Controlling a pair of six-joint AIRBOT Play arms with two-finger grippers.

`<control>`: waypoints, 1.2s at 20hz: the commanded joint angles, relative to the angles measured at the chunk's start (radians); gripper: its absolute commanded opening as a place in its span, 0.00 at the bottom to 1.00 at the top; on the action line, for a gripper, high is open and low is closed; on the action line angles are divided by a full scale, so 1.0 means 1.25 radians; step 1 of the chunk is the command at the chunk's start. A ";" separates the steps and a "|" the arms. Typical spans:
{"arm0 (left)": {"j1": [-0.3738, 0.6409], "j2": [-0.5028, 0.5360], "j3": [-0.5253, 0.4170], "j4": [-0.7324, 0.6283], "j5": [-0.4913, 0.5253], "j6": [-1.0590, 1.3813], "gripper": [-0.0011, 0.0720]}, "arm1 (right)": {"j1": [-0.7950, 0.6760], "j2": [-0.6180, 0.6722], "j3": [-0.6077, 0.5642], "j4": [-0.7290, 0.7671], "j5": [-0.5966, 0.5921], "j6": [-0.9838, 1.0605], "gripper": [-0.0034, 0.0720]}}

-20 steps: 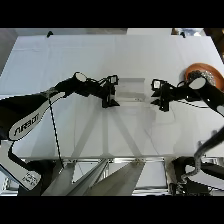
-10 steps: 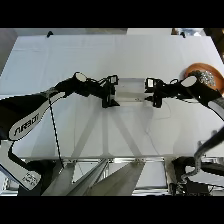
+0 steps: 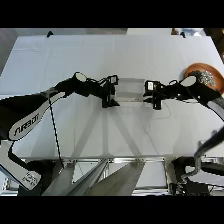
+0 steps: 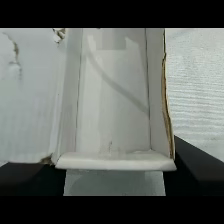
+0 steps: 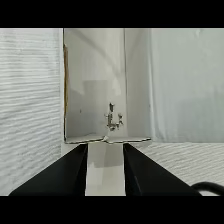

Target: Fold the box and place the chain.

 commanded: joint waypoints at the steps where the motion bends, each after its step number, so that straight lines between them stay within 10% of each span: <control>1: 0.000 0.000 0.000 0.000 0.000 0.000 0.23 | 0.001 -0.001 0.001 0.004 0.005 -0.037 0.31; 3: 0.000 0.000 0.000 0.000 0.000 0.000 0.23 | 0.001 -0.005 0.001 0.024 0.005 -0.076 0.10; 6: 0.000 0.000 0.000 0.000 0.000 0.000 0.23 | 0.001 -0.016 0.001 0.072 0.005 -0.083 0.09; 10: 0.000 0.000 0.000 0.000 0.000 0.000 0.23 | 0.001 -0.027 0.001 0.082 0.005 -0.082 0.40; 16: 0.000 0.000 0.000 0.000 0.000 0.000 0.23 | 0.001 -0.029 0.001 0.082 0.005 -0.075 0.50; 19: 0.000 0.000 0.000 0.000 0.000 0.000 0.23 | 0.001 -0.028 0.001 0.083 0.005 -0.075 0.06; 24: 0.000 0.000 0.000 0.000 0.000 0.000 0.23 | 0.002 0.000 0.001 0.047 0.021 -0.067 0.06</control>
